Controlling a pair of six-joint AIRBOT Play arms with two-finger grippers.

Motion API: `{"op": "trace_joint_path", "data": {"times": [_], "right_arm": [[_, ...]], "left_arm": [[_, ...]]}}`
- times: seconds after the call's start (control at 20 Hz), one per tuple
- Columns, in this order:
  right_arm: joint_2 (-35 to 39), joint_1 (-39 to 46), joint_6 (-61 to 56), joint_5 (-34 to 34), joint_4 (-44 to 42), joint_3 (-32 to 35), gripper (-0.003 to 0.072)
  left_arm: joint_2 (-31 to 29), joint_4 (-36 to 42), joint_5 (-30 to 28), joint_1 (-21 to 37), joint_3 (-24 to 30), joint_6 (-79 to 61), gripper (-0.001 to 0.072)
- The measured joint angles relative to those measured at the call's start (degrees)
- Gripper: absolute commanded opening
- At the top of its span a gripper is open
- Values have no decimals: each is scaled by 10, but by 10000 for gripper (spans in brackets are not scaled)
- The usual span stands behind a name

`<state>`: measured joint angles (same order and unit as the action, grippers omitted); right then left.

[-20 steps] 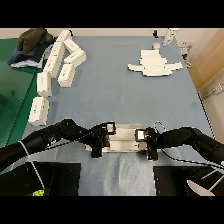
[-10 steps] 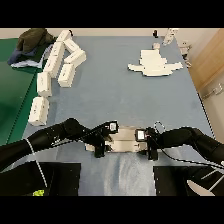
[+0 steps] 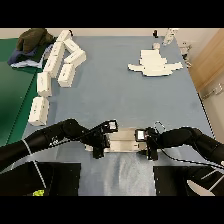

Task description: Fold the box.

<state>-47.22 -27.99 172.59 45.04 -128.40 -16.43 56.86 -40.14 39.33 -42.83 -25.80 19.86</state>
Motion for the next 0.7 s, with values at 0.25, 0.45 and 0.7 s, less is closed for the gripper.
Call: {"op": "trace_joint_path", "data": {"times": [0.25,0.45,0.7], "right_arm": [[0,0,0,0,0,0,527],[0,0,0,0,0,0,527],[0,0,0,0,0,0,527]], "left_arm": [[-93,-154,33,6,-2,238,14],[-176,-264,67,74,-2,450,14],[-214,-302,165,253,3,588,14]]}}
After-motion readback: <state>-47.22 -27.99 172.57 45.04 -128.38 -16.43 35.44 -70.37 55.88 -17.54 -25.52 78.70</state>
